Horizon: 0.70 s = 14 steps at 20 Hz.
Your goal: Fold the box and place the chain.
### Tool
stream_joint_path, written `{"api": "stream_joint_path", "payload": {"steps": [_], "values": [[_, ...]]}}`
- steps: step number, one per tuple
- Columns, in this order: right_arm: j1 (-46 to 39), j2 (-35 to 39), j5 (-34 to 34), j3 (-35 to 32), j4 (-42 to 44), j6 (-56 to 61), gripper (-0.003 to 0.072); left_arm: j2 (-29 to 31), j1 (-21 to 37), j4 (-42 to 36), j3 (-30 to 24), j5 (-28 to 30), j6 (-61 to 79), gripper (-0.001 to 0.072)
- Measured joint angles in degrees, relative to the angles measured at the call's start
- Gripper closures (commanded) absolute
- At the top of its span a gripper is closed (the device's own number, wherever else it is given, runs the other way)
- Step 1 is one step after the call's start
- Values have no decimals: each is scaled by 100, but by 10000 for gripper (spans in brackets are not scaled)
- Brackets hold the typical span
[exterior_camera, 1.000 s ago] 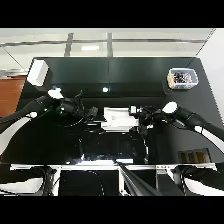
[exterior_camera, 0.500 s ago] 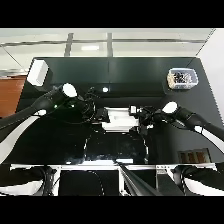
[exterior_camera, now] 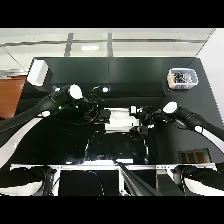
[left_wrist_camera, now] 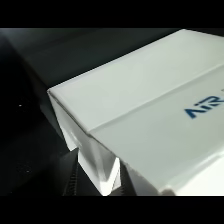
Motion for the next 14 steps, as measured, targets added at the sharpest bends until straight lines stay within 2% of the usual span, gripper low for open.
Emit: {"api": "stream_joint_path", "payload": {"steps": [8, 14], "values": [[0, 0, -2, 2, 17, 2, 206, -9, -407, 1119, 61, 44, -1075, 436], [0, 0, -4, 2, 9, -2, 206, -201, -920, 2214, 492, 11, -2079, 436]]}}
